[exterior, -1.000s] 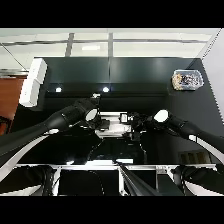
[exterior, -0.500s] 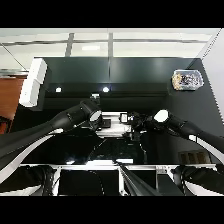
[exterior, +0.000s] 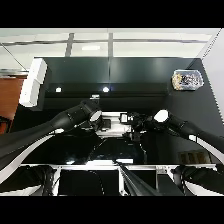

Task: Fold the box and place the chain.

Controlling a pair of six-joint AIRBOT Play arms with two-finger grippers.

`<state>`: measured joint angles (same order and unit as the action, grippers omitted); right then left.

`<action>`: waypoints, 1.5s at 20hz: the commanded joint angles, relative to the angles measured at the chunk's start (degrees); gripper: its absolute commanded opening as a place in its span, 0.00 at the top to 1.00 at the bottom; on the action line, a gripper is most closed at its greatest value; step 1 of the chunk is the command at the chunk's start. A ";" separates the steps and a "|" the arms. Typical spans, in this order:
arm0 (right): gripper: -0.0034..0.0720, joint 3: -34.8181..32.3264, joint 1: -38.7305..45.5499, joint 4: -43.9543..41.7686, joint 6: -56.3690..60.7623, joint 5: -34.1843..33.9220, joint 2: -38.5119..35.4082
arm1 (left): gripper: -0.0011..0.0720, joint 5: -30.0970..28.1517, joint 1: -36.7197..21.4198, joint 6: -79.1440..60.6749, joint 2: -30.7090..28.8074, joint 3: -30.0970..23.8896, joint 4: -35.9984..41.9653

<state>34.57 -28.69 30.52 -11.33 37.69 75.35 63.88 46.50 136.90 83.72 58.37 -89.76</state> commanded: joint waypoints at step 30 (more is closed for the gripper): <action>0.79 0.31 -3.48 -1.51 13.22 -1.11 -3.06 | 0.94 -0.79 -0.57 -2.97 0.04 0.04 -0.17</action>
<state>34.87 -31.31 31.64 0.03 38.33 71.29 63.40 45.98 133.82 83.74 58.39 -89.97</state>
